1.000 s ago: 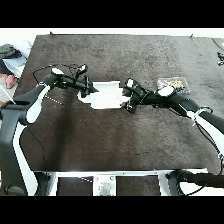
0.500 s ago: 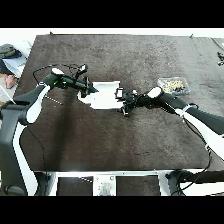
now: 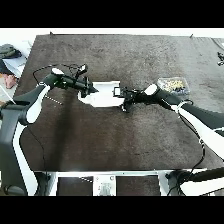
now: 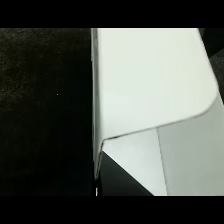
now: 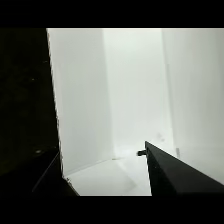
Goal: Fold the box and place the chain.
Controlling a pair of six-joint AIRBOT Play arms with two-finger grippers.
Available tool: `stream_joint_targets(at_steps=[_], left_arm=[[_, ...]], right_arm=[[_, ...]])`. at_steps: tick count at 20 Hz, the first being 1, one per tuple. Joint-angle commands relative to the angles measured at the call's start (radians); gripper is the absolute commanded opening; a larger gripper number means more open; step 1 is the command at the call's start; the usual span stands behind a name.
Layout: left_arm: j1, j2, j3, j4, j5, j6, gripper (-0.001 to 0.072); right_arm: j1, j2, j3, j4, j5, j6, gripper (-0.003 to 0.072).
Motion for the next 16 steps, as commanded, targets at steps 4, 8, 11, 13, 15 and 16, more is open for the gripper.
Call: stream_joint_targets(at_steps=[4, 8, 11, 13, 15, 16], left_arm=[[0.0, -0.001, 0.0, -0.001, 0.001, 0.001, 0.0012], [0.0, -0.001, 0.0, -0.001, 0.0, 0.001, 0.0013], [0.0, -0.001, 0.0, -0.001, -0.001, 0.001, 0.0013], [0.0, -0.001, 0.0, -0.001, 0.001, 0.001, 0.0013], [0.0, -0.001, 0.0, -0.001, 0.001, 0.001, 0.0013], [0.0, -0.001, 0.0, -0.002, 0.001, 0.001, 0.0013]], right_arm=[[-0.039, -0.002, 0.077, -0.004, 0.009, 0.036, 0.0552], [-0.043, -0.004, 0.082, -0.004, -0.021, 0.019, 0.0553], [-0.045, -0.014, 0.087, -0.005, -0.023, 0.009, 0.0553], [-0.045, -0.038, 0.11, -0.005, -0.016, 0.009, 0.0553], [-0.045, -0.049, 0.13, -0.004, -0.016, 0.009, 0.0554], [-0.049, -0.049, 0.134, -0.003, -0.014, 0.013, 0.0569]])
